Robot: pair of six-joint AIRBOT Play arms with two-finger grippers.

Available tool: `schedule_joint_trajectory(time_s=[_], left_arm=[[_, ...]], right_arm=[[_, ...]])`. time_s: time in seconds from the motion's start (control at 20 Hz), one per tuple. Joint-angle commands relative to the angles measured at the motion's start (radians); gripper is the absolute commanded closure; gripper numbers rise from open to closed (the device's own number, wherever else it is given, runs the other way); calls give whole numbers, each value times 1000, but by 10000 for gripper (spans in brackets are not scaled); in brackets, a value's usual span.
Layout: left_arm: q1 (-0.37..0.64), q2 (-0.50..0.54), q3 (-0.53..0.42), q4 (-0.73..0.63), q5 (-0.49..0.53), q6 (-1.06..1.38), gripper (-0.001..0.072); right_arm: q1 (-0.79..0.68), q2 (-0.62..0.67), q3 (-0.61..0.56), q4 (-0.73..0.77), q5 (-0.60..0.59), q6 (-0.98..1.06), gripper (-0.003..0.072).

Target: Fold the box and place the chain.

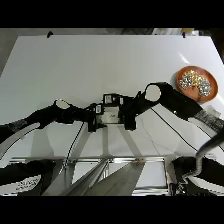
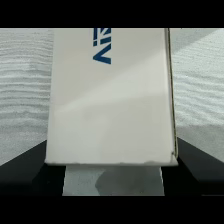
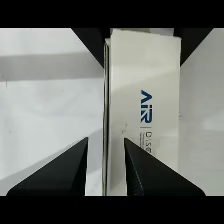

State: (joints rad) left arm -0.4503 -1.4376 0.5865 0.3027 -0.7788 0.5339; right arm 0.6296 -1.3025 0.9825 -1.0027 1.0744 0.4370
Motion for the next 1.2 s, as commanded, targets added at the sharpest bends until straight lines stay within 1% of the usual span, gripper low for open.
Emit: schedule_joint_trajectory(time_s=[0.0,0.05,0.1,0.15,0.4,0.65,1.15], left_arm=[[0,0,0,-2,3,-2,398],[0,0,0,-2,3,-2,398],[0,0,0,-2,3,-2,398],[0,0,0,-2,3,-2,398],[0,0,0,-2,3,-2,398],[0,0,0,-2,3,-2,398],[0,0,0,-2,3,-2,398]], right_arm=[[1,26,0,16,1,-1,433],[0,30,0,16,-11,0,497],[0,29,0,16,-23,3,597],[0,26,0,16,-36,6,658],[0,8,-11,20,-48,11,670],[0,8,-44,19,-93,26,670],[0,8,-62,19,-84,37,670]])
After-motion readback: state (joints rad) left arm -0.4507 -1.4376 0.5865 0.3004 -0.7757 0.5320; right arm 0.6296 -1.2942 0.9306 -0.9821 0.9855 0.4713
